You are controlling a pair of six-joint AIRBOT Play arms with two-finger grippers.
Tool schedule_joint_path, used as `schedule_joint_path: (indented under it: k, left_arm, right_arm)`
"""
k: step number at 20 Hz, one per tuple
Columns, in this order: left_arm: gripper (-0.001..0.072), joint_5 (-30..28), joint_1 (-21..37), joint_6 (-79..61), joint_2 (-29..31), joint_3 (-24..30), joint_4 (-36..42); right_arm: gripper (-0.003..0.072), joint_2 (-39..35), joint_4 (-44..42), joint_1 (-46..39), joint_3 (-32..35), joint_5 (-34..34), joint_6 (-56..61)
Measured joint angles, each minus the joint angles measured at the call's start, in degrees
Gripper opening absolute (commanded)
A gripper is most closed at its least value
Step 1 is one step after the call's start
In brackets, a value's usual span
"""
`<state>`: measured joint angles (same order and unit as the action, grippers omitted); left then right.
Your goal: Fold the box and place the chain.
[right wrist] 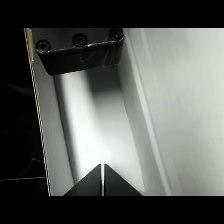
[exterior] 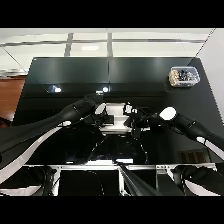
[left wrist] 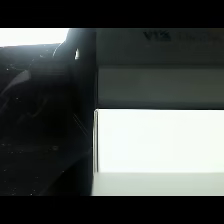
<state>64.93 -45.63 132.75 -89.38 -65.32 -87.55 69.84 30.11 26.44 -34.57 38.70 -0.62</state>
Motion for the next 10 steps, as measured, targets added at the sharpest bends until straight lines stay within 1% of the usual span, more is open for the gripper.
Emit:
schedule_joint_path:
  k: [2, 4, 6, 8, 10]
  left_arm:
    - [0.0027, -0.02, 0.0, 0.0, 0.0, 0.0, 0.13]
    - [0.0027, -0.09, 0.0, -0.04, 0.0, 0.0, 0.11]
    - [0.0027, -0.26, 0.0, -0.11, 0.0, 0.0, 0.07]
    - [0.0027, -0.28, 0.0, -0.11, 0.0, 0.0, 0.02]
    - [0.0027, -0.31, 0.0, -0.11, 0.0, 0.0, 0.0]
  right_arm:
    - [0.0015, -0.96, 2.32, -0.72, -0.15, 1.18, 6.73]
    - [0.0015, -2.71, 6.03, -3.02, -1.33, 5.16, 16.0]
    - [0.0015, -5.4, 10.16, -7.58, -3.69, 13.0, 25.55]
    - [0.0015, -8.26, 13.22, -14.03, -5.97, 20.83, 33.7]
    - [0.0016, -10.25, 15.26, -21.84, -7.06, 25.99, 40.83]
